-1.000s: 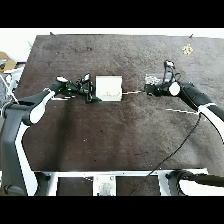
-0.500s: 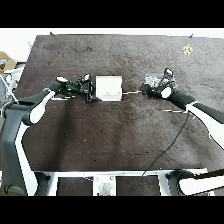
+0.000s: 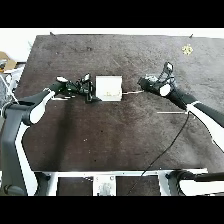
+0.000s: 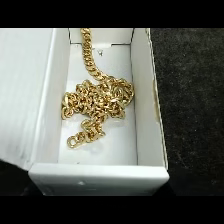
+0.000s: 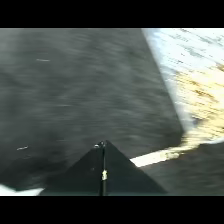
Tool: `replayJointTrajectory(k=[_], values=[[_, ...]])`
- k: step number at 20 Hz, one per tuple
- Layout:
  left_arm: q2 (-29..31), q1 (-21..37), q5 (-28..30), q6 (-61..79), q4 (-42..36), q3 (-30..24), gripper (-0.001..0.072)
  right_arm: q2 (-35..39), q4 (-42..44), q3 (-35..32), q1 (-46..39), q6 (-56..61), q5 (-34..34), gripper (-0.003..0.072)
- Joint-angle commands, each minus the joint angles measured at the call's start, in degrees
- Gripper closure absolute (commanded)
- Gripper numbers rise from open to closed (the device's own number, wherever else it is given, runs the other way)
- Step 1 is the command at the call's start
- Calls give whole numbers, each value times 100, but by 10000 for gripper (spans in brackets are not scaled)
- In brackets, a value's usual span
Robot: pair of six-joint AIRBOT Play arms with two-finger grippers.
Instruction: Fold the box and place the chain.
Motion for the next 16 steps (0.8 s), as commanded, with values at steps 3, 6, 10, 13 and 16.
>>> replayJointTrajectory(k=[3, 6, 10, 13, 16], values=[[-2, 0, -4, 2, 0, -2, 486, 457, -645, -164, -28, -26, 850, 459], [-2, 0, 2, 2, 0, -2, 486, 420, -643, -680, -380, 98, 601, 459], [-2, 0, 2, 2, 0, -2, 486, -55, -245, -704, -603, 120, 24, 458], [-2, 0, 2, 2, 0, -2, 486, -525, -50, -343, -533, 122, -168, 459], [-2, 0, 2, 2, 0, -2, 486, -855, 210, -79, -505, 122, -256, 459]])
